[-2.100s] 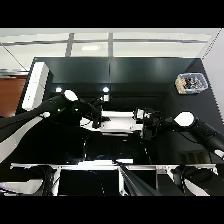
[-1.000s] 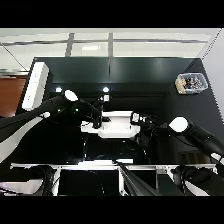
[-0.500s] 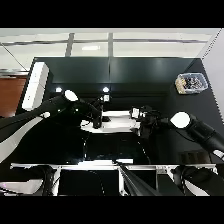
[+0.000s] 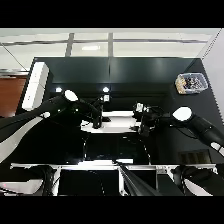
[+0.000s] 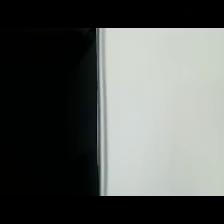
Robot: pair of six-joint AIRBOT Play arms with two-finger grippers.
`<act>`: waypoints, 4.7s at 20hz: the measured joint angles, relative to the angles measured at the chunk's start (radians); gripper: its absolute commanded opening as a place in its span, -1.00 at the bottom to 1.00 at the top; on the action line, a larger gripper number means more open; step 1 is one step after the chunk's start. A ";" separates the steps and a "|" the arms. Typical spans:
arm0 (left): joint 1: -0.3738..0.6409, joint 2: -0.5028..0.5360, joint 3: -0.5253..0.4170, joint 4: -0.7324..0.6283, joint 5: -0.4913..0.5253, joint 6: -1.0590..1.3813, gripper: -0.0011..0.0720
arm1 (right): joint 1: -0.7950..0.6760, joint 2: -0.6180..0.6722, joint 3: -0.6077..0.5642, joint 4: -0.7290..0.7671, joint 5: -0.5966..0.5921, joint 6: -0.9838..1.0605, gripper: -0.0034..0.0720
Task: Fold the box and place the chain.
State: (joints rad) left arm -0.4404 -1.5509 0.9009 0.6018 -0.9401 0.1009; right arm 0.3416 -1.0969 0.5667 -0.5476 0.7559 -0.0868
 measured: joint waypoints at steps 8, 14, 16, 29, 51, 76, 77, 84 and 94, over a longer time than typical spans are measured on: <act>0.000 0.000 0.000 0.000 -0.003 0.001 -0.88 | 0.002 -0.105 -0.008 0.019 0.023 -0.100 0.96; 0.000 0.000 0.000 -0.013 -0.007 0.000 -0.88 | 0.034 -0.150 -0.008 0.016 -0.017 -0.135 0.96; 0.000 0.000 0.000 -0.016 -0.007 0.000 -0.88 | 0.038 -0.156 -0.008 0.014 -0.026 -0.139 0.96; 0.000 0.000 0.000 -0.022 -0.006 -0.002 -0.88 | 0.042 -0.174 -0.008 -0.008 -0.043 -0.144 0.69; 0.084 0.279 0.000 0.245 -0.116 -0.393 -0.23 | 0.043 -0.178 -0.008 -0.010 -0.043 -0.142 0.37; 0.079 0.318 -0.243 -0.303 0.219 -0.420 -0.89 | 0.043 -0.178 -0.008 -0.011 -0.043 -0.142 0.37; 0.081 0.324 -0.240 -0.223 0.215 -0.483 -0.89 | 0.043 -0.178 -0.008 -0.011 -0.043 -0.142 0.37; 0.066 0.336 -0.233 -0.020 0.019 -0.690 -0.89 | 0.043 -0.178 -0.008 -0.011 -0.043 -0.142 0.37; 0.045 0.324 -0.233 -0.253 0.167 -0.568 -0.89 | 0.043 -0.178 -0.008 -0.010 -0.043 -0.141 0.37</act>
State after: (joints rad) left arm -0.3950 -1.2266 0.6682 0.3489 -0.7727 -0.4675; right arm 0.3847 -1.2747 0.5583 -0.5575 0.7128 -0.2279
